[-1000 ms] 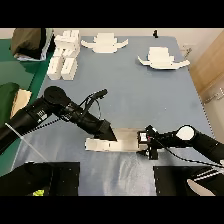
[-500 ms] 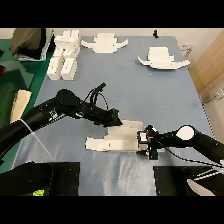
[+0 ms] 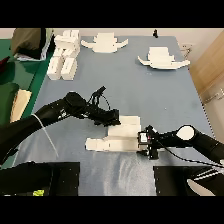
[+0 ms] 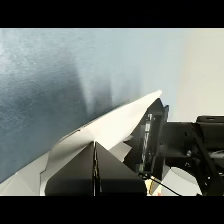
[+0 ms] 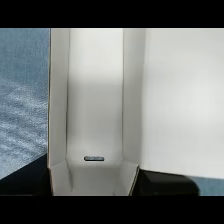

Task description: Fold the box.

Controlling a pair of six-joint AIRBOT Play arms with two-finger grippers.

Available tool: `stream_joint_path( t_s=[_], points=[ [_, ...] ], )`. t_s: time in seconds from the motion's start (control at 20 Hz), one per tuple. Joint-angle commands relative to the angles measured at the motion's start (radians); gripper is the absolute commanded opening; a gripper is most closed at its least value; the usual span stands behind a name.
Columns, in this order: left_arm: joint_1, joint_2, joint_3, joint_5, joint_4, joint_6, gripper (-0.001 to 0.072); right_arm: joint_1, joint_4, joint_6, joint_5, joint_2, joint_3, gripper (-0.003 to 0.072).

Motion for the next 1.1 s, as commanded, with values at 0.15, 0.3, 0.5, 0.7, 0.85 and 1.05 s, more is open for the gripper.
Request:
stream_joint_path(
  t_s=[0.15,0.3,0.5,0.7,0.85,1.05],
  points=[
    [0.001,-0.079,0.000,-0.058,0.007,-0.005,0.0016,0.001,0.000,-0.008,0.005,0.000,0.000,0.0460],
    [-0.012,-0.117,-0.001,-0.097,0.011,-0.004,0.0017,0.001,0.000,-0.008,0.005,0.000,0.000,0.0460],
    [-0.011,-0.121,-0.001,-0.097,0.030,-0.004,0.0016,0.001,0.000,-0.008,0.005,0.000,0.000,0.0460],
    [-0.011,-0.121,-0.001,-0.057,0.031,0.002,0.0017,0.001,0.000,-0.008,0.005,0.000,0.000,0.0460],
    [-0.011,-0.121,-0.001,-0.051,0.031,0.004,0.0016,0.001,0.000,-0.008,0.005,0.000,0.000,0.0460],
    [-0.011,-0.123,-0.001,-0.051,0.031,0.004,0.0017,0.001,0.000,-0.008,0.005,0.000,0.000,0.0460]
  ],
)
